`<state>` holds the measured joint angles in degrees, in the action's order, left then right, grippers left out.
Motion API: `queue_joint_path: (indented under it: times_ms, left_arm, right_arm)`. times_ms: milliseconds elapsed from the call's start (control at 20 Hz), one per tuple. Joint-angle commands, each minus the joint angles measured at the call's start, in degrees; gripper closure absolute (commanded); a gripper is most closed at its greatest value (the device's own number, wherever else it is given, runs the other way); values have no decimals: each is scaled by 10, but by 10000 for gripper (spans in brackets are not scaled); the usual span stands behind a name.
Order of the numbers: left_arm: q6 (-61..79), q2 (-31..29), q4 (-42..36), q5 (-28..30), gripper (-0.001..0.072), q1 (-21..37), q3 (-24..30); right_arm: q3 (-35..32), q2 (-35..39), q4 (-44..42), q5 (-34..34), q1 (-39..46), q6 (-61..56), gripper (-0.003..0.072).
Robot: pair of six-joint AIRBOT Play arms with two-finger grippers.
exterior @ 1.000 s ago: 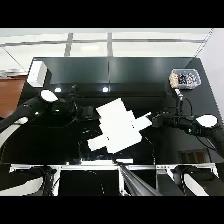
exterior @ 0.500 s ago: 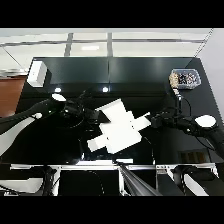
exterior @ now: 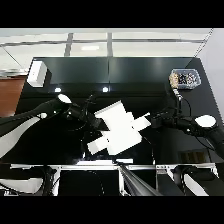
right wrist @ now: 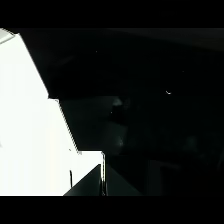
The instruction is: Fold the box and place the chain.
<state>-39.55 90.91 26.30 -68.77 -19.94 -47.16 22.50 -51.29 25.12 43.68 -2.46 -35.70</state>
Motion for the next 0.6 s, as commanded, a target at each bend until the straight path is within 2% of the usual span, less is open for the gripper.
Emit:
queue_joint_path:
  times_ms: [0, 50, 100, 200, 250, 300, 350, 550]
  left_arm:
    - [1, 1, 9, 16, 398, -6, -1]
    - [2, 1, 9, 16, 471, -6, 0]
    - [2, 1, 9, 16, 512, -6, -1]
    - [4, 1, 9, 16, 682, -5, -1]
    - [4, 1, 12, 16, 682, -5, -2]
    - [4, 1, 19, 16, 682, -5, -7]
    - [4, 1, 24, 12, 682, -5, -12]
    - [4, -1, 57, -19, 685, -6, -56]
  right_arm:
    - [0, 0, 0, 13, 0, 0, 676]
    - [0, 0, 0, 16, 0, 0, 676]
    - [0, 0, 0, 18, 0, 0, 676]
    - [0, 0, 2, 21, 0, 0, 672]
    - [0, 0, 4, 22, 0, 0, 587]
    - [1, 1, 6, 21, 0, 0, 270]
    - [7, 1, 19, 24, 2, 0, 64]
    - [110, 1, 170, 99, 43, 0, 58]
